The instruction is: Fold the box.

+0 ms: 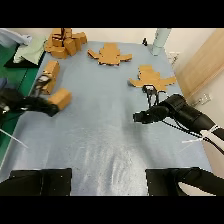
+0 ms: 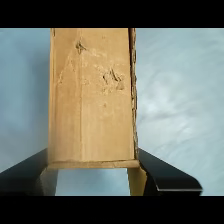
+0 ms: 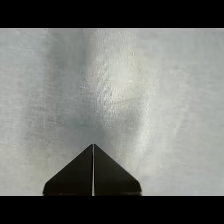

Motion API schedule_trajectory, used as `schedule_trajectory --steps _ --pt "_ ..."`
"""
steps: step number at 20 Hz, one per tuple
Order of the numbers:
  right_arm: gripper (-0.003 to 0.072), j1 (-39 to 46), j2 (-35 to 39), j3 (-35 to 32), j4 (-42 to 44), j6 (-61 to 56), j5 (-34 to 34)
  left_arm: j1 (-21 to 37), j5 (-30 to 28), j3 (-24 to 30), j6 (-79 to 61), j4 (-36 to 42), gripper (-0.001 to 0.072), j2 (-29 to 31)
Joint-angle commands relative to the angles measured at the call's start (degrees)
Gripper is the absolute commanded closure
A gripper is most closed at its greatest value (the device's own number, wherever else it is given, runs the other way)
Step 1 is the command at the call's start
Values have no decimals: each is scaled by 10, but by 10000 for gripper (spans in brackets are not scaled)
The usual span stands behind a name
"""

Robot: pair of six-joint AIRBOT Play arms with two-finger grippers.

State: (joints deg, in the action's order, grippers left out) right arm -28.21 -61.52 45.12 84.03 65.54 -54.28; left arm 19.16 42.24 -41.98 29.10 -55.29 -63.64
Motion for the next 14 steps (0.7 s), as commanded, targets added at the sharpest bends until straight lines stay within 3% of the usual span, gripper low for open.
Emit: schedule_trajectory --steps 1,8,14 --pt "682 0 0 0 -20 -1 33 133 31 19 62 -50 247 9" --pt "682 0 -2 0 -20 -1 61 115 -177 63 65 -15 247 -12" --pt "682 0 -19 0 -16 -2 64 54 -284 63 64 15 247 -84"
